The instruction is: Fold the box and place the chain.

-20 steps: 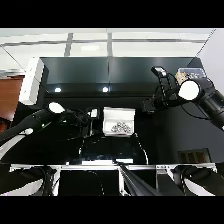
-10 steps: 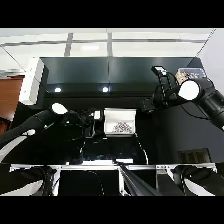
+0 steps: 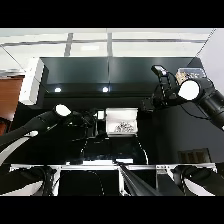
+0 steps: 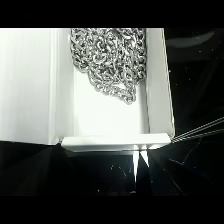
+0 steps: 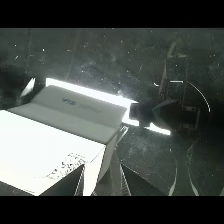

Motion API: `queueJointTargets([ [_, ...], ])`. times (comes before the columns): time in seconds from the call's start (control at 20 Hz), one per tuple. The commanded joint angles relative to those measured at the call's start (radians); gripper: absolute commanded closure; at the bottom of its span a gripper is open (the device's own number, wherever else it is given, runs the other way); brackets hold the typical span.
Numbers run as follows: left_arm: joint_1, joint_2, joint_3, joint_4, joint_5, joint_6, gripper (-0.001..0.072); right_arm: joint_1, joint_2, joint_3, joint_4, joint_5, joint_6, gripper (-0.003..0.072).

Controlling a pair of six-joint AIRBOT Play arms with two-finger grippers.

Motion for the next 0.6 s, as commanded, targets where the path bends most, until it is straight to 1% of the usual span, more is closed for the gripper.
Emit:
queueJointTargets([
  [0.0,-0.007,-0.002,0.004,0.018,0.003,-0.041,0.0004,0.0,0.0,0.0,0.001,-0.003,0.0,0.042],
  [0.1,-0.013,-0.002,0.004,0.091,0.006,-0.077,0.0004,0.0,0.0,0.0,0.001,-0.003,0.0,0.042],
  [0.15,-0.018,-0.002,0.004,0.106,0.002,-0.09,0.0004,0.0,0.0,0.0,0.001,-0.003,0.0,0.042],
  [0.3,-0.033,-0.002,0.004,0.056,0.008,-0.092,0.0004,0.0,0.0,0.0,0.001,-0.003,0.0,0.0421],
  [0.55,-0.09,-0.005,0.004,-0.021,0.065,-0.092,0.0004,0.0,0.0,0.0,0.001,-0.003,0.0,0.042],
])
